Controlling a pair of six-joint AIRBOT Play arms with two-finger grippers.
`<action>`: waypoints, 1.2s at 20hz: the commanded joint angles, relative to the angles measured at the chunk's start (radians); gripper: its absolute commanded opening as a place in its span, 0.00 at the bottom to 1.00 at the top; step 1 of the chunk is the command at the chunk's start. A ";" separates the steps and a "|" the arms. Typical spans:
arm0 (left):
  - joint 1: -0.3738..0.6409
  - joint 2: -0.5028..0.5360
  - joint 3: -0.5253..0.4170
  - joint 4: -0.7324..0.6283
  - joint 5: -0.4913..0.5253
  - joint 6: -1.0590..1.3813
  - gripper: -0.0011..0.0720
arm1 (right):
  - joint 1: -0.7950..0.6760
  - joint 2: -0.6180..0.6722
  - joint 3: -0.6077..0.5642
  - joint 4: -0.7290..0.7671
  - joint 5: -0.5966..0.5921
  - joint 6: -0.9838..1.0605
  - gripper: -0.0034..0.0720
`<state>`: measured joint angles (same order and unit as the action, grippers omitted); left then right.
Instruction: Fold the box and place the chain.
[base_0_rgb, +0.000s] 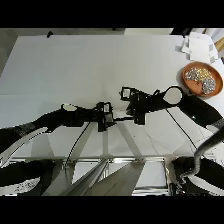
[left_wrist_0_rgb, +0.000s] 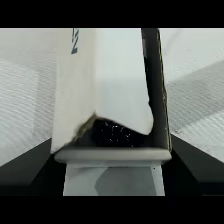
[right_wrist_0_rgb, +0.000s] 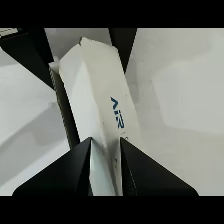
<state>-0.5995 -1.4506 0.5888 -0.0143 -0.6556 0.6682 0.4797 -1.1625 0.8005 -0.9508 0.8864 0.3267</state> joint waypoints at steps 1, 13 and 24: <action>0.000 0.000 0.000 0.000 0.000 0.000 0.30 | 0.008 0.000 -0.015 -0.007 0.008 0.012 0.28; 0.000 0.000 0.000 0.000 0.000 0.000 0.30 | 0.009 -0.001 -0.050 -0.010 -0.034 0.017 0.28; 0.000 0.000 0.000 0.000 0.000 0.000 0.30 | 0.039 0.000 -0.063 -0.009 -0.034 0.017 0.49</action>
<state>-0.6003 -1.4506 0.5888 -0.0116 -0.6613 0.6697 0.5163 -1.1633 0.7387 -0.9680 0.8505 0.3439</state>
